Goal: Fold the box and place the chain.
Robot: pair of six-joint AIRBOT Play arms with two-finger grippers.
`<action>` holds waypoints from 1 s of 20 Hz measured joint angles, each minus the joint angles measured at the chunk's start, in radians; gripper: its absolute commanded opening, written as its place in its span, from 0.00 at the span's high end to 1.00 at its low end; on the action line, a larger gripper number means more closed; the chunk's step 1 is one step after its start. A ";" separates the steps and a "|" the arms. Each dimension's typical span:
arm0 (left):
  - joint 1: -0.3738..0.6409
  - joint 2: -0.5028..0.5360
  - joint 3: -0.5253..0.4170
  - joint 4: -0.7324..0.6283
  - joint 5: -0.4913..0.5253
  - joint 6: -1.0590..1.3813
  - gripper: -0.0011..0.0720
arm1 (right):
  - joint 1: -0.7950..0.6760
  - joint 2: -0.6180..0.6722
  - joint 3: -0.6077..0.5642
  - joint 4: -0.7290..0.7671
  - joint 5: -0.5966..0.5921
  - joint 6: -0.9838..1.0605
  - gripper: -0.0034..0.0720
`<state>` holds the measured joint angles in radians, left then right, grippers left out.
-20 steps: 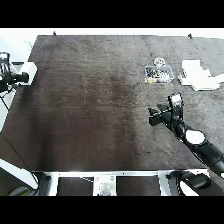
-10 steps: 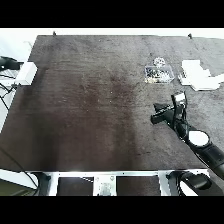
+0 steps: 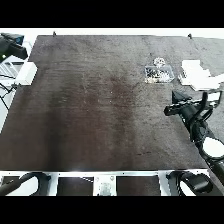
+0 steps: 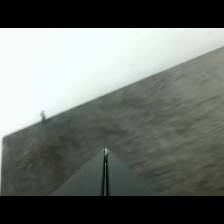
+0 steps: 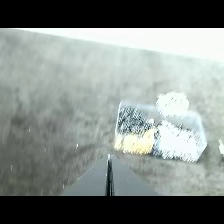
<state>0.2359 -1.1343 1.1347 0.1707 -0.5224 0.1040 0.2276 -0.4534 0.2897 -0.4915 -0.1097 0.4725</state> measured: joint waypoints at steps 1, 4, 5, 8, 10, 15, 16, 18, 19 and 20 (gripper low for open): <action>-0.028 0.059 -0.064 -0.050 0.005 0.046 0.97 | 0.000 0.011 0.000 0.003 0.002 0.006 0.95; -0.116 0.224 -0.242 -0.144 0.031 0.143 0.97 | -0.005 0.031 0.000 0.007 0.020 0.015 0.95; -0.151 0.280 -0.302 -0.164 0.047 0.168 0.97 | -0.014 0.034 0.000 0.010 0.024 0.016 0.95; -0.249 0.445 -0.463 -0.216 0.128 0.207 0.97 | -0.076 0.046 0.000 0.010 0.089 0.019 0.95; -0.311 0.553 -0.558 -0.237 0.192 0.219 0.97 | -0.131 0.069 0.000 -0.005 0.176 0.019 0.94; -0.418 0.739 -0.753 -0.257 0.335 0.229 0.97 | -0.274 0.164 -0.001 -0.076 0.365 0.021 0.94; -0.430 0.759 -0.783 -0.258 0.346 0.225 0.97 | -0.302 0.181 -0.003 -0.087 0.400 0.021 0.94; -0.447 0.784 -0.835 -0.259 0.359 0.205 0.97 | -0.354 0.204 -0.012 -0.109 0.477 0.021 0.94; -0.452 0.792 -0.853 -0.260 0.364 0.196 0.97 | -0.373 0.211 -0.016 -0.120 0.503 0.021 0.94; -0.456 0.797 -0.867 -0.261 0.366 0.191 0.96 | -0.388 0.217 -0.019 -0.130 0.525 0.021 0.94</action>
<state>-0.2199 -0.3370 0.2680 -0.0898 -0.1566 0.2951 -0.1608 -0.2367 0.2710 -0.6216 0.4156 0.4938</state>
